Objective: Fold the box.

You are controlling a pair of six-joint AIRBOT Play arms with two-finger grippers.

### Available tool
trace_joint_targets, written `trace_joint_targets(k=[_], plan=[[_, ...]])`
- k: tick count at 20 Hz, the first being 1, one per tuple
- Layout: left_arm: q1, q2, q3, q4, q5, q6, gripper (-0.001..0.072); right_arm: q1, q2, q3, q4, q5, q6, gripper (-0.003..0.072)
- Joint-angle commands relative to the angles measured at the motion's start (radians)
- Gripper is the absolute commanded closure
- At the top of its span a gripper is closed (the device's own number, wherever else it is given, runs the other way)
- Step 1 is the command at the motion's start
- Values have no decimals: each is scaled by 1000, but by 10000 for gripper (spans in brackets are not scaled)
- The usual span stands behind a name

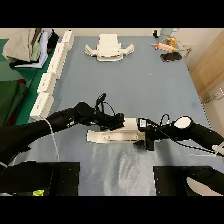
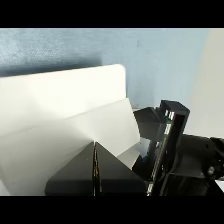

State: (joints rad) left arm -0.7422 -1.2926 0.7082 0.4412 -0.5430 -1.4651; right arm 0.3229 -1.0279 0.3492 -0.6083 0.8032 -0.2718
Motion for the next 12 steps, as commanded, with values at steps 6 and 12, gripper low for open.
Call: trace_joint_targets(k=[6,12], plan=[[8,-27,19,7,-32,-4,694,1,1,1,-2,0,-6,217],[127,107,79,20,-222,165,695,1,1,1,-2,0,-6,218]])
